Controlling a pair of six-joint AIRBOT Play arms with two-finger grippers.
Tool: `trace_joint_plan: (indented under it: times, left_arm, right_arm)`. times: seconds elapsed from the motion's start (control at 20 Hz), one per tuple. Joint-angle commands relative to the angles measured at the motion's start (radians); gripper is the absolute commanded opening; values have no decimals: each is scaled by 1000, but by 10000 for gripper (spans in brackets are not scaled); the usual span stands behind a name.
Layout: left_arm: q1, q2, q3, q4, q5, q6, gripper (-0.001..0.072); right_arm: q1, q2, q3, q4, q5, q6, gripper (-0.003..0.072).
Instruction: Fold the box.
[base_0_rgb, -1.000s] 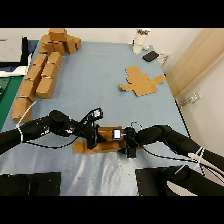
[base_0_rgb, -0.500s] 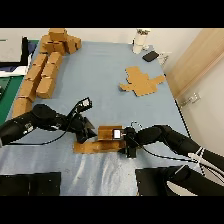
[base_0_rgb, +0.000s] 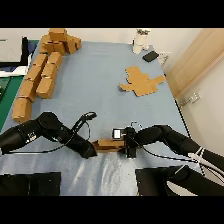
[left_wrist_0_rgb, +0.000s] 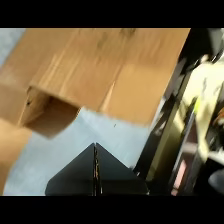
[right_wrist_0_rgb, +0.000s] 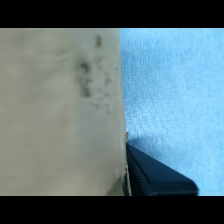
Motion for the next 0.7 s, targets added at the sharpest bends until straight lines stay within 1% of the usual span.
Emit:
trace_joint_plan:
  times: [0.0,0.15,0.3,0.4,0.45,0.65]
  left_arm:
    - [-26,2,-3,-163,218,-46,9]
    - [-22,2,-3,-200,395,-46,9]
    - [-20,-8,-2,-193,529,-46,9]
    - [-20,-33,5,-188,587,-45,9]
    - [-20,-56,14,-172,579,-45,9]
    - [-20,-173,72,-122,470,-56,7]
  right_arm:
    - [0,0,0,1,-3,0,500]
    - [0,0,0,0,-9,0,500]
    - [0,0,0,0,-11,0,501]
    - [0,0,0,0,-13,0,501]
    - [0,0,0,0,-13,0,501]
    - [0,0,0,0,-13,0,500]
